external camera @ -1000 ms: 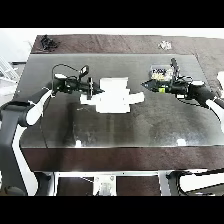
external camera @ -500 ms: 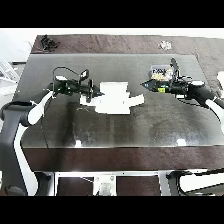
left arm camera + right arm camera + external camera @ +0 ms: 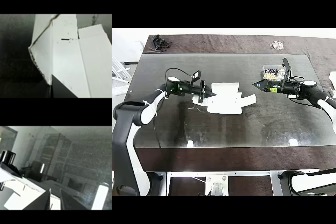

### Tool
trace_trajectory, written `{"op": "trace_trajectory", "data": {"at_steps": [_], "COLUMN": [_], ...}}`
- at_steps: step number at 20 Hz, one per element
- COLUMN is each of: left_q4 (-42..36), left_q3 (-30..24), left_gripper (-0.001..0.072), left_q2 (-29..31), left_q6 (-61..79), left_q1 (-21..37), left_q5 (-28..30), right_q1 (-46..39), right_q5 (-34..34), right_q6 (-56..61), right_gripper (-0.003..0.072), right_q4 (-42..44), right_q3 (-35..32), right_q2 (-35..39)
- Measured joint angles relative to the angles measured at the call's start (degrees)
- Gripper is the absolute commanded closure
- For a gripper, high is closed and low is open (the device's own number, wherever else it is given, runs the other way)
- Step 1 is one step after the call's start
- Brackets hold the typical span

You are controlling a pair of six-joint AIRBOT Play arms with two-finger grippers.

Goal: Fold the box and place the chain.

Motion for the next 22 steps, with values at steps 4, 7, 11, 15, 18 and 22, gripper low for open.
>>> {"op": "trace_trajectory", "data": {"at_steps": [4,7,11,15,18,22], "left_q4": [0.13,0.24,0.37,0.44,0.50,0.52], "left_q3": [0.00,0.00,0.00,0.00,0.00,0.00], "left_gripper": [0.0689,0.0689,0.0689,0.0689,0.0689,0.0689], "left_q2": [-0.17,-0.22,-0.22,-0.22,-0.22,-0.22], "left_q6": [-0.17,-0.20,-0.24,-0.28,-0.33,-0.31], "left_q1": [0.00,0.00,0.00,0.00,0.00,0.00], "left_q5": [0.15,0.20,0.26,0.35,0.37,0.37], "right_q1": [0.00,0.00,0.02,1.03,3.26,6.78], "right_q5": [0.02,0.57,4.66,6.88,5.11,3.89], "right_q6": [0.00,-1.25,-3.65,-8.90,-17.33,-30.01], "right_gripper": [0.0532,0.0673,0.0675,0.0676,0.0675,-0.0005], "right_q4": [0.00,-0.04,0.09,0.42,0.44,-2.25], "right_q3": [0.00,0.00,-0.17,-4.11,-9.66,-15.54], "right_q2": [0.00,0.00,0.33,4.87,10.91,15.87]}}
